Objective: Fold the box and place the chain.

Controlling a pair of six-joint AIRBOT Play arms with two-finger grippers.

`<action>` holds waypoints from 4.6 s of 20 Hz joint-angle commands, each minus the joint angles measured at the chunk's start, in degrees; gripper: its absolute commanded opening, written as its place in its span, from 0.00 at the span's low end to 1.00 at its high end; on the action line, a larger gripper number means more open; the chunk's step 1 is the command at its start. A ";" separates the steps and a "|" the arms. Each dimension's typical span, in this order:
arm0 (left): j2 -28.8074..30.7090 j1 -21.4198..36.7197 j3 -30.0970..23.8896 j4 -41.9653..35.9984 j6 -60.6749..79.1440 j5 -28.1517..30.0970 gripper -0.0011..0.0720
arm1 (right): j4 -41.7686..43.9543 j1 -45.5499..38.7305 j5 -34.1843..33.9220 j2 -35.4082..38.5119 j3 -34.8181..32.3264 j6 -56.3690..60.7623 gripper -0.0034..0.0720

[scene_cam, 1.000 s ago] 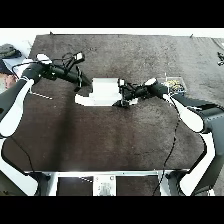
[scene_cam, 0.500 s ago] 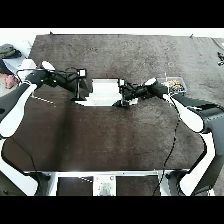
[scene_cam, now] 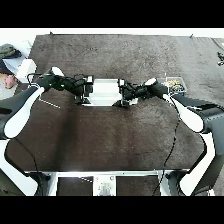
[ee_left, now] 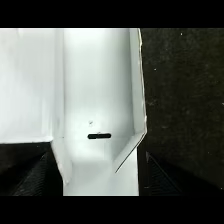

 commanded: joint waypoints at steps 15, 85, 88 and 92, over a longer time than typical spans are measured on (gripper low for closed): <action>-0.04 -0.50 -0.42 -0.72 -6.03 1.07 0.24 | 0.00 -0.04 0.00 0.04 0.04 0.00 0.40; 10.80 19.45 -11.72 -5.05 -54.97 -0.59 0.02 | 0.00 -0.02 0.00 0.04 0.04 0.00 0.40; 10.73 19.28 -14.25 -5.79 -57.68 1.46 0.02 | 0.00 -0.02 0.00 0.04 0.04 0.00 0.40; 7.78 16.37 -14.64 -7.02 -60.08 3.98 0.02 | 0.00 -0.02 -0.02 0.04 0.04 0.00 0.40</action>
